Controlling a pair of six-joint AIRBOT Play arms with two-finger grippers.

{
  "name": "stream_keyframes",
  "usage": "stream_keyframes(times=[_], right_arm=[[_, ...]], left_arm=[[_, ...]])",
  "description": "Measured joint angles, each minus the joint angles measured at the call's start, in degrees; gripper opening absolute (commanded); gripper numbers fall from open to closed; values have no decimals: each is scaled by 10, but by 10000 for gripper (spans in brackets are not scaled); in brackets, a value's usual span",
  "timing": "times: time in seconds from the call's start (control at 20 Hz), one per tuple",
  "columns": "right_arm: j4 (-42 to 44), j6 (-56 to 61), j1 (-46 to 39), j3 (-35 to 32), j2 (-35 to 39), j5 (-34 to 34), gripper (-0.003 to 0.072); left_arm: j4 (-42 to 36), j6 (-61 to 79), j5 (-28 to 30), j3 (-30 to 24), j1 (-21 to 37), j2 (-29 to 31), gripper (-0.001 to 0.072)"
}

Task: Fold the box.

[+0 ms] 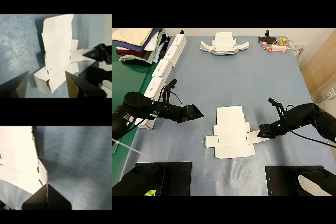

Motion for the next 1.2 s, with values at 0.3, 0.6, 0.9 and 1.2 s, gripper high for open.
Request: stream_keyframes(times=[0.3,0.6,0.9,1.2], right_arm=[[0,1,48,-27,81,75,6],[2,7,56,-31,95,82,6],[2,12,57,-31,96,74,6],[2,12,57,-31,96,61,6]], left_arm=[[-63,103,-16,23,0,-113,698],[-144,228,-43,87,-4,-260,697],[-159,290,-105,202,-50,-395,464],[-123,322,-165,270,-105,-452,460]])
